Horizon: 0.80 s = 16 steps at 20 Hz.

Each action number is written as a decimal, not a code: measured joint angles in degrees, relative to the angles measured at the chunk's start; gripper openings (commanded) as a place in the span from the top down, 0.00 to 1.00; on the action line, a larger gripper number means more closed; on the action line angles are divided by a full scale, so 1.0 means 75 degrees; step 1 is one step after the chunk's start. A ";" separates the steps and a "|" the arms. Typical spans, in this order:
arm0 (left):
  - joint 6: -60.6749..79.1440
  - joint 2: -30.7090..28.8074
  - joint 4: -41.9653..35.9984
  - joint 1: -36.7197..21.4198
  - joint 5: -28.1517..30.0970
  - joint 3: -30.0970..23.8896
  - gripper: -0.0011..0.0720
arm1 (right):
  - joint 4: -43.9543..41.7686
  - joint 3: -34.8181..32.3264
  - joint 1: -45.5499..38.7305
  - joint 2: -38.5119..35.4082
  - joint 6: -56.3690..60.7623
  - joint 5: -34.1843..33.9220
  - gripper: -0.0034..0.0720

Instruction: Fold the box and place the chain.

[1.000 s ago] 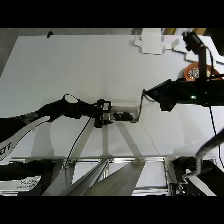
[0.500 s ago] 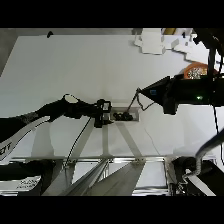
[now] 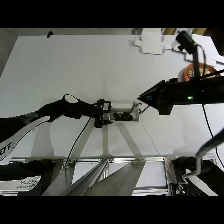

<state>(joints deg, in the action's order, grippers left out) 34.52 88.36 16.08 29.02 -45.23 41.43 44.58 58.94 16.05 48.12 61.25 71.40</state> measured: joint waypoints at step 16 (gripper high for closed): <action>0.0000 0.0000 0.0000 0.0000 0.0000 0.0000 0.69 | 0.3786 0.0000 0.0163 0.1740 0.1343 -0.0930 0.75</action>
<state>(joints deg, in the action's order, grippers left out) 34.52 88.36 16.08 29.02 -45.23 41.43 72.97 58.94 17.28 61.17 71.33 64.42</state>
